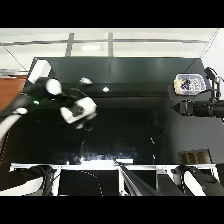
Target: Fold the box and place the chain.
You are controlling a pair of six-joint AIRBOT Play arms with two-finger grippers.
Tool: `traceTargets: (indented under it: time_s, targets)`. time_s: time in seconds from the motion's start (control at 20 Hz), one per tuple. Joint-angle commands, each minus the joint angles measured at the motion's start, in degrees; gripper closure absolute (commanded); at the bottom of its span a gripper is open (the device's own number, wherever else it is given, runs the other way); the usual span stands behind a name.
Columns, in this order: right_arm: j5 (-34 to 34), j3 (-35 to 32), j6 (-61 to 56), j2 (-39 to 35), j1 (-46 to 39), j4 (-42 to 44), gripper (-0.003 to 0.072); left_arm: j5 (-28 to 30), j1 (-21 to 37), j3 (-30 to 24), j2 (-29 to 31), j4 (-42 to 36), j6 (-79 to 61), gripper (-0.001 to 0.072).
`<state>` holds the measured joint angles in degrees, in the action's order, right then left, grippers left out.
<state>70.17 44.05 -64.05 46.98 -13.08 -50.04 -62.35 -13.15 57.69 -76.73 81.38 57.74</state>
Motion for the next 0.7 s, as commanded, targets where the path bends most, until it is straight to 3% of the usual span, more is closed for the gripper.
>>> traceTargets:
  time_s: [0.0,0.15,0.3,0.65]
  targets:
    - [-0.6,0.0,0.0,0.0,0.0,0.0,0.0671,-2.0,19.4,0.1,1.6,5.0,12.1,0.0418]
    - [-1.0,0.0,0.0,0.0,0.0,0.1,0.0671,4.3,33.0,0.1,1.4,-0.9,13.2,0.0418]
    - [-1.0,0.0,-0.2,0.0,0.0,0.1,0.0671,12.2,39.9,1.2,-0.3,-4.4,11.5,0.0418]
    - [-3.1,0.0,-2.6,0.0,0.0,0.1,0.0671,13.8,39.2,16.1,-14.0,-6.7,2.1,0.0418]
